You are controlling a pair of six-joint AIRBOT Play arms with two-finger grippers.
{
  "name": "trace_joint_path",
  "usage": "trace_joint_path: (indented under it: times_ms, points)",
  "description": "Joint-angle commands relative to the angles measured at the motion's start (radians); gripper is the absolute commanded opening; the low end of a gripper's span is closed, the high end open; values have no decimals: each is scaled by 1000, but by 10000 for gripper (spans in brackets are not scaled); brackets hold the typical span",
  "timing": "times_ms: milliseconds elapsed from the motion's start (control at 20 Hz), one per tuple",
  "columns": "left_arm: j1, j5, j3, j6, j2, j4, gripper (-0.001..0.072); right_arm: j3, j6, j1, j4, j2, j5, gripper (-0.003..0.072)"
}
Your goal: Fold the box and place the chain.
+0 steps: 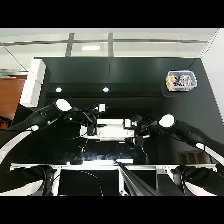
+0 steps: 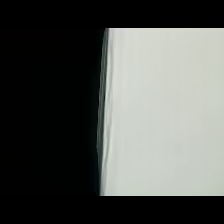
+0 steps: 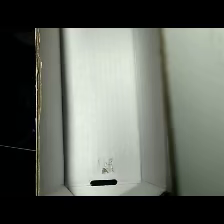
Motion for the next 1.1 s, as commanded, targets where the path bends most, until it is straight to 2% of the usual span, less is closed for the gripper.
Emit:
trace_joint_path:
  times_ms: [0, 600, 650, 700, 850, 900, 950, 1000, 1050]
  points:
    - [-1, 0, 1, -2, -1, -3, 28, 1, -19, 1, 11, -23, -7, 635]
    - [-1, 4, 1, -2, -1, -3, 28, 1, -11, 1, 11, -23, -18, 634]
    - [-1, 4, 2, -2, -1, -3, 28, 1, -11, 1, 11, -23, -18, 578]
    - [-1, 4, 2, -2, -1, -2, 28, 1, -11, 1, 9, -23, -18, 471]
    - [0, 0, 3, -3, 0, -2, 31, 1, -11, 1, 8, -23, -18, 471]
    - [0, 0, 3, -12, 6, -2, 133, 1, -11, 1, 8, -23, -18, 471]
    - [0, 2, 3, -48, 19, 3, 332, 1, -11, 1, 8, -23, -18, 471]
    - [3, 0, 3, -84, 39, 19, 451, 1, -11, 1, 8, -23, -18, 471]
    - [6, -1, 3, -122, 68, 55, 470, 1, -11, 1, 8, -23, -18, 471]
